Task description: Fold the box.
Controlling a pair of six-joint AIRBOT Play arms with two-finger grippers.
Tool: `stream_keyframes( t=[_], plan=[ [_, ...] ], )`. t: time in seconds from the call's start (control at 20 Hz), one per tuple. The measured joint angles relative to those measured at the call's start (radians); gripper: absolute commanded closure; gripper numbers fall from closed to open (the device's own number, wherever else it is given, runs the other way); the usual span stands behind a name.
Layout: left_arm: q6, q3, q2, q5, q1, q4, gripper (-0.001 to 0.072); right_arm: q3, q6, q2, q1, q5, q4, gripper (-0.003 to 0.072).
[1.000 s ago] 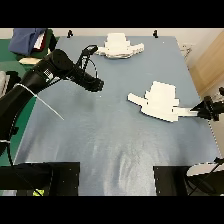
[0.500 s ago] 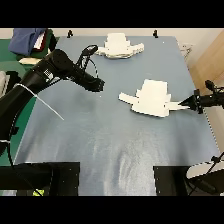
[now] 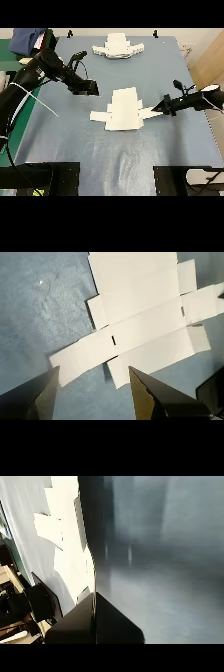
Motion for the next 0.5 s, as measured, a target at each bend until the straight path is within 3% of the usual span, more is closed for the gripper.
stream_keyframes(
  t=[0.25, 0.5],
  plan=[
    [0.051, -0.105, -0.001, -0.034, 0.101, -0.066, 0.0062, -0.212, -0.026, 0.181, 0.178, -0.206, 0.026, 0.0684],
    [0.140, -0.181, -0.031, -0.014, 0.167, -0.170, 0.0062, -0.279, -0.037, 0.326, 0.307, -0.388, -0.051, 0.0684]
  ],
)
